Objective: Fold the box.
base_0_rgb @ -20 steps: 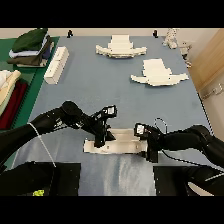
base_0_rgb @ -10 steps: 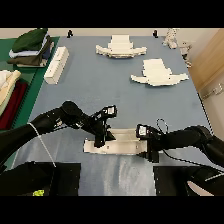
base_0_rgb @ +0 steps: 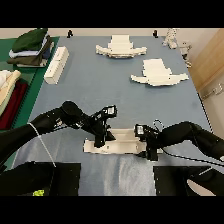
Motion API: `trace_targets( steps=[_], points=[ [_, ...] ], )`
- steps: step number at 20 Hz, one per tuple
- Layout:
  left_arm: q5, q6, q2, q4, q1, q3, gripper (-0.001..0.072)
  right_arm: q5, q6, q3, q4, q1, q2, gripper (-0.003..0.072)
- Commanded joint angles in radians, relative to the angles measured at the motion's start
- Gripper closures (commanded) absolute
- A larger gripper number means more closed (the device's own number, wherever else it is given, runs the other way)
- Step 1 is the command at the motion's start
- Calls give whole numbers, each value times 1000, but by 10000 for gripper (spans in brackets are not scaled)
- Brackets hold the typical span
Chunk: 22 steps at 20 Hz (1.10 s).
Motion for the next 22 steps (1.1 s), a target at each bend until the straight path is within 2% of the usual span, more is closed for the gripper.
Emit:
trace_targets(
  steps=[1, 10, 22],
  points=[
    [0, 0, 0, 0, 0, 1, 694, 0, -25, -1, 6, -8, -16, -26],
    [0, 0, 0, 0, 0, 0, 694, 75, -25, -1, 0, 6, -58, -16],
    [0, 0, 0, 0, 0, 0, 694, 29, 42, -14, -32, 6, 32, -16]
  ],
)
